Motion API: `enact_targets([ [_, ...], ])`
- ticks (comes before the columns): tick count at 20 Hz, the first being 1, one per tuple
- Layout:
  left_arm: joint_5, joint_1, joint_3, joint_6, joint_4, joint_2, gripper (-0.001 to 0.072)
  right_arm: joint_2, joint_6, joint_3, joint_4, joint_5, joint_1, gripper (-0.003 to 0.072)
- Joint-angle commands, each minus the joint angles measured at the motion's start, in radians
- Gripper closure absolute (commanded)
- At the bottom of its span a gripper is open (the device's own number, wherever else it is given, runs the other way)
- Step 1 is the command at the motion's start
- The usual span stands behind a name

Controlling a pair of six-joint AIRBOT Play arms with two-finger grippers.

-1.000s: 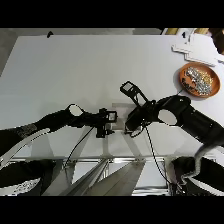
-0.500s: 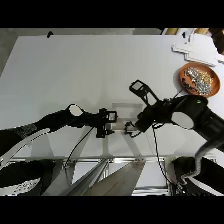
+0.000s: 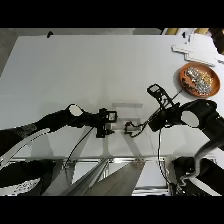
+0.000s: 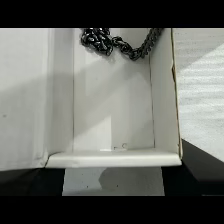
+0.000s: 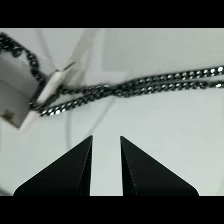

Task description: Fold the box and place the chain.

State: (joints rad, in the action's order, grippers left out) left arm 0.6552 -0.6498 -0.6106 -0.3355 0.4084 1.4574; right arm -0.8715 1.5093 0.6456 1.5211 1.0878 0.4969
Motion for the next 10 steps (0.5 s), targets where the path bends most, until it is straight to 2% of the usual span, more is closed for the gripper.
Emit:
enact_targets([
  [1,0.000,0.000,0.000,0.000,0.000,0.000,0.0491,-0.042,-0.089,-0.033,0.001,-0.076,-0.044,0.0485],
  [4,0.000,0.000,0.000,0.000,0.000,0.000,0.0491,-0.087,-0.396,-0.033,0.001,-0.117,-0.050,0.0485],
  [6,0.000,0.000,0.000,0.000,0.000,0.000,0.0491,-0.102,-0.713,-0.033,-0.018,-0.146,-0.060,0.0486],
  [8,0.000,0.000,0.000,0.000,0.000,0.000,0.0491,-0.119,-1.026,-0.033,-0.096,-0.146,-0.093,0.0485],
  [10,0.000,0.000,0.000,0.000,0.000,0.000,0.0491,-0.139,-1.204,-0.034,-0.176,-0.146,-0.128,0.0486],
])
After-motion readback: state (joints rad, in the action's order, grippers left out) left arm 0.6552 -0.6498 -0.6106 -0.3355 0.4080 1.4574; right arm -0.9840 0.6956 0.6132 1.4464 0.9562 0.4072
